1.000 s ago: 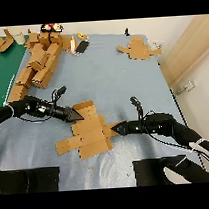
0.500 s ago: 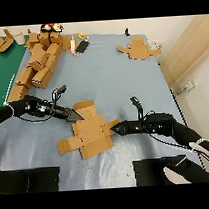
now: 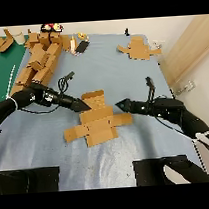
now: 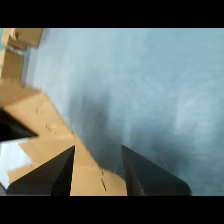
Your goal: Fold the box.
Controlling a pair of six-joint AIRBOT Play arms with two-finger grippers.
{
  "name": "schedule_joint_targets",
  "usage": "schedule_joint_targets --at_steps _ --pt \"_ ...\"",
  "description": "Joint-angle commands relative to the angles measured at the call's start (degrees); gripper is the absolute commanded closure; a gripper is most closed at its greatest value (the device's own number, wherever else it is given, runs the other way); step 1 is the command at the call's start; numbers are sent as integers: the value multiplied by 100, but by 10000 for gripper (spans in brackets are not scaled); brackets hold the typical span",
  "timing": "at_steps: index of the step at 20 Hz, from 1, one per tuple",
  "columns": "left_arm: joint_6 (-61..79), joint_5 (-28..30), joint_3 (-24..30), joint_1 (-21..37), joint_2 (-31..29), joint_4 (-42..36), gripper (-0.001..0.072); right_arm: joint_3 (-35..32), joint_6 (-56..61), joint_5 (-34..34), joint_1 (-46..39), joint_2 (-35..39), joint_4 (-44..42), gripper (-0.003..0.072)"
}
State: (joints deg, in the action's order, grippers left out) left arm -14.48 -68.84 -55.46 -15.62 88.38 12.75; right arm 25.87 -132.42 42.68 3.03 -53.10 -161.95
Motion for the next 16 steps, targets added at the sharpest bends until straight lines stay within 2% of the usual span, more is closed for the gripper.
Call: schedule_joint_targets --at_steps 1,4,8,12,16 --pt "640 258 -42 -326 -317 367 700 212 304 -201 -264 7 35 250" --pt "1314 979 339 -544 -866 660 700 210 304 -264 -262 -15 42 250" --pt "2745 1899 1320 -935 -1696 295 700 208 304 -400 -262 -15 61 250" --pt "4260 1945 1978 -1209 -2015 -879 700 208 304 -553 -262 -15 87 250" --pt "4472 2140 2264 -1309 -2015 -938 699 208 302 -562 -262 -15 114 250"
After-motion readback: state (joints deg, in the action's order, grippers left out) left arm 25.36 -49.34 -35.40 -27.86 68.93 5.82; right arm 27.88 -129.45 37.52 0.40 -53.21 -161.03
